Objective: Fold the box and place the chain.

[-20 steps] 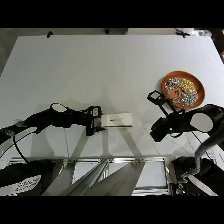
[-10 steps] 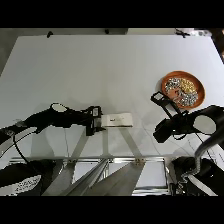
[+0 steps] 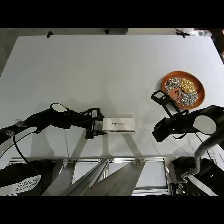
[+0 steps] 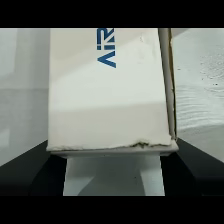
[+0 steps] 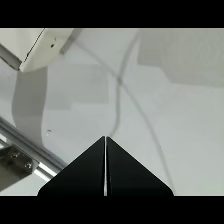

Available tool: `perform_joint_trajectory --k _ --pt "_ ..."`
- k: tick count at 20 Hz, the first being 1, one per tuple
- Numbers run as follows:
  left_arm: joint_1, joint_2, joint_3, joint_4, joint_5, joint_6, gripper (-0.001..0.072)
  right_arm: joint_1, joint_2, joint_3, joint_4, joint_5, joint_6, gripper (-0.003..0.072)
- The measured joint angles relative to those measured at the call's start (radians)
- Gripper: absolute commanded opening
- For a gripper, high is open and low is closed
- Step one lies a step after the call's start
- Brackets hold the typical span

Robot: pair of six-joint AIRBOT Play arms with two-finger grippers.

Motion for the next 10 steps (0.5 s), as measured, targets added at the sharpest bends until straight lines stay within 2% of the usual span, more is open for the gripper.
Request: perform_joint_trajectory --k 6,10 --pt "0.035 0.021 0.0 -0.014 0.016 -0.035 0.0003 0.0 0.0 0.0 0.003 -0.012 0.006 0.0009" --pt "0.162 0.122 0.0 0.001 0.026 -0.205 0.0002 0.0 0.0 0.0 0.004 -0.018 0.006 0.0009"
